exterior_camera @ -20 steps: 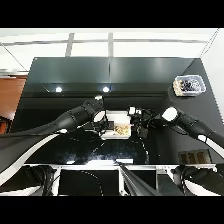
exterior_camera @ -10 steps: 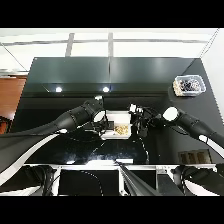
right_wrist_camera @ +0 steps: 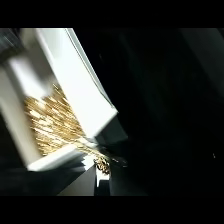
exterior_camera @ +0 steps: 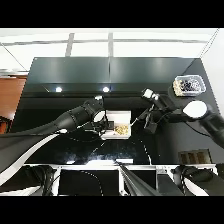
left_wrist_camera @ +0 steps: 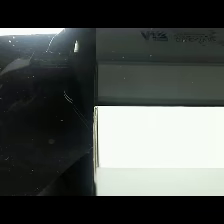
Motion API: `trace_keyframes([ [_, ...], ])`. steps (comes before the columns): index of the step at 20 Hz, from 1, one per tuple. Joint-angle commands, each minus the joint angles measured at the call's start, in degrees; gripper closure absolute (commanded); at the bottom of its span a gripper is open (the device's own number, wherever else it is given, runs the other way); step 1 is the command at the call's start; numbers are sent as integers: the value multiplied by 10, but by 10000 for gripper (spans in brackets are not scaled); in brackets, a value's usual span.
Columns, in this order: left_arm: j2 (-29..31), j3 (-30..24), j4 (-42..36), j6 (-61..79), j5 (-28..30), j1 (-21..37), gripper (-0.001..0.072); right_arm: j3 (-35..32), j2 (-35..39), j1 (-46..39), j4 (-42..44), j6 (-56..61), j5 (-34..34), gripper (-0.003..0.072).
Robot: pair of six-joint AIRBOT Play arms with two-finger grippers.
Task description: Fold the box and place the chain.
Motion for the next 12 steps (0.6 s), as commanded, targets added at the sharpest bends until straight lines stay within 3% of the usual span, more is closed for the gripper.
trace_keyframes([
  [1,0,0,0,0,3,0,679,14,49,-8,94,73,70,665],
  [4,0,0,0,0,11,0,679,12,48,40,153,73,14,663],
  [5,0,0,0,0,13,0,679,12,48,59,144,80,-16,568],
  [6,0,0,0,0,14,0,679,12,48,71,131,99,-45,371],
  [7,0,0,0,0,14,0,679,12,48,71,117,115,-61,317],
  [12,0,0,0,0,13,0,679,13,61,-1,57,124,-5,318],
])
